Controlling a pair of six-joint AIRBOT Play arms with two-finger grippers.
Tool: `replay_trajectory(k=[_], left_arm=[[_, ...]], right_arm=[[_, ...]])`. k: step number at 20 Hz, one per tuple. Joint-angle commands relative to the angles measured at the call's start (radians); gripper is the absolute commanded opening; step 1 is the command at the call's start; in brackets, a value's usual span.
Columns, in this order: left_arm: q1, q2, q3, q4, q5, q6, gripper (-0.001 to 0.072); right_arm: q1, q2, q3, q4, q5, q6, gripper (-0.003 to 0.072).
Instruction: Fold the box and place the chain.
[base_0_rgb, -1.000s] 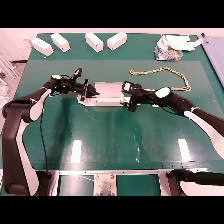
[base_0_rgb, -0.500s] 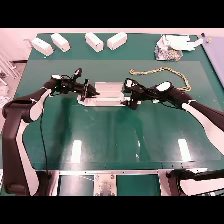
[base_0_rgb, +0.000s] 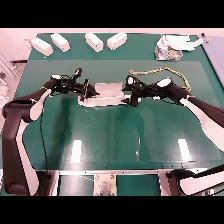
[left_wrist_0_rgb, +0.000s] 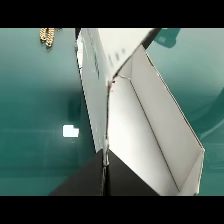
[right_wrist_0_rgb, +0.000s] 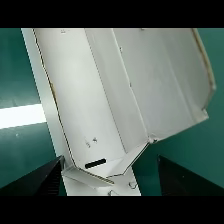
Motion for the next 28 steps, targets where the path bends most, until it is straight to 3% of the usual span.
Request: replay_trajectory(k=[1,10,28], left_arm=[[0.0,0.0,0.001,0.0,-0.002,0.0,0.002],[0.0,0.0,0.001,0.0,-0.002,0.0,0.0019],[0.0,0.0,0.001,0.0,-0.002,0.0,0.0019]], right_arm=[[-0.001,-0.043,0.047,0.012,0.065,-0.006,0.069],[-0.002,-0.098,0.08,0.034,0.171,-0.059,0.069],[-0.006,-0.176,0.098,0.1,0.225,-0.196,0.0689]])
